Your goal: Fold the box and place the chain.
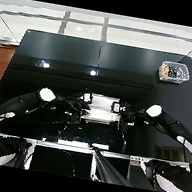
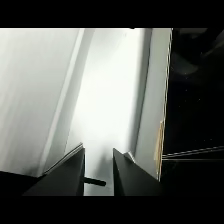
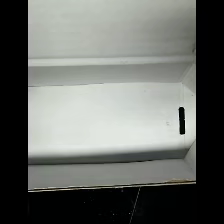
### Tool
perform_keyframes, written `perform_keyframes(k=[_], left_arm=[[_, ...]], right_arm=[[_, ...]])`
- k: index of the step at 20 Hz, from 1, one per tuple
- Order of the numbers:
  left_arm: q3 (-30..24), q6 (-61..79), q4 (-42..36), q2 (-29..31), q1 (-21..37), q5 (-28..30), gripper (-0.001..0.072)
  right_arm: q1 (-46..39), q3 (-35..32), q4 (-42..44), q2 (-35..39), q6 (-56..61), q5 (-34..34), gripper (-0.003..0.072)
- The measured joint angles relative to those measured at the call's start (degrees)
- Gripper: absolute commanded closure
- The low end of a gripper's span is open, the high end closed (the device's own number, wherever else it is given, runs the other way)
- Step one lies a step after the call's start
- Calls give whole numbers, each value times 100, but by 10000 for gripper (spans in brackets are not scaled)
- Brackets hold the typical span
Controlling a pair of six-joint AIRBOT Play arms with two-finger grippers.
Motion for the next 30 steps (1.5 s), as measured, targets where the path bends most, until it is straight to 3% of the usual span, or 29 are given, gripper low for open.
perform_keyframes(k=[2,3,5,6,7,9,10,11,12,13,14,15,16,17,24,30], left_arm=[[0,0,-83,-15,0,-42,629],[0,-2,-105,-22,0,-50,680],[0,0,-133,-24,0,-83,679],[0,0,-144,-28,0,-92,648],[0,0,-146,-28,0,-109,515],[0,-4,-166,-26,-2,-125,482],[0,-4,-162,-26,-2,-122,508],[0,-11,-153,-26,0,-122,676],[0,-9,-127,-26,0,-118,661],[0,2,-116,-26,-2,-129,429],[0,4,-103,-26,-2,-149,336],[0,4,-98,-26,-2,-190,394],[2,20,-76,-22,0,-203,588],[2,17,-35,-22,11,-155,681],[31,-920,621,597,605,-271,681],[31,-2931,1272,1530,2022,-1102,682]], right_arm=[[0,0,-2,0,0,2,620],[0,0,-2,0,0,0,620],[0,2,0,0,0,2,620],[0,0,0,0,0,0,620],[0,0,-2,0,0,0,620],[0,0,-2,0,-2,0,620],[0,0,0,0,0,0,620],[0,0,0,0,0,0,620],[0,0,-2,0,0,0,620],[0,0,-2,0,0,0,620],[0,0,-2,0,0,0,620],[0,0,0,0,2,-2,620],[0,0,0,0,0,-2,620],[0,0,0,0,0,-2,620],[0,0,2,0,0,-2,620],[0,0,0,0,0,-2,620]])
